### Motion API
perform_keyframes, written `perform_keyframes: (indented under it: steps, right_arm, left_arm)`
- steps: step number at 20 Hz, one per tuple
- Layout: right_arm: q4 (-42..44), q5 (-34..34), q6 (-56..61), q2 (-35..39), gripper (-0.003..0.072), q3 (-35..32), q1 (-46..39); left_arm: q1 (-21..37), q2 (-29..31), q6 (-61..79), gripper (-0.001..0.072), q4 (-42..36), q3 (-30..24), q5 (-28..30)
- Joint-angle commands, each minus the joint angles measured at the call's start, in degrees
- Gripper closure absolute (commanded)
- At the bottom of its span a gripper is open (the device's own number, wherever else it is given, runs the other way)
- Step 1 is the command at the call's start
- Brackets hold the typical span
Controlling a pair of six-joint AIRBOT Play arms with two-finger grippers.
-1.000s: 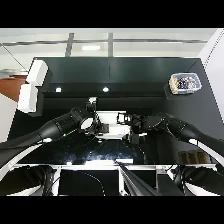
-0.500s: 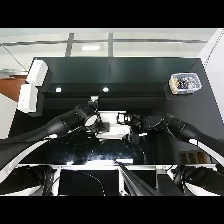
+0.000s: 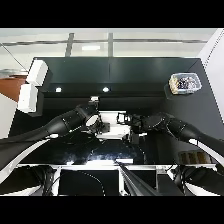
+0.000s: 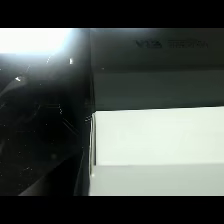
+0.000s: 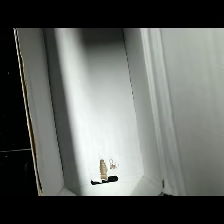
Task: Fold the box and place the chain.
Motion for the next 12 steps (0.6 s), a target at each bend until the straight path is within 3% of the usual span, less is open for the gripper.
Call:
perform_keyframes:
  steps: [1,12]
  right_arm:
    - [0.00,-0.04,0.00,0.02,0.0216,-0.02,0.02]
    - [0.00,-0.07,0.00,0.02,0.0216,-0.02,0.02]
  left_arm:
    - [-0.02,0.00,0.15,0.0496,-0.20,0.85,-0.15]
    - [-0.04,-0.85,0.39,0.0496,-0.04,1.97,-1.44]
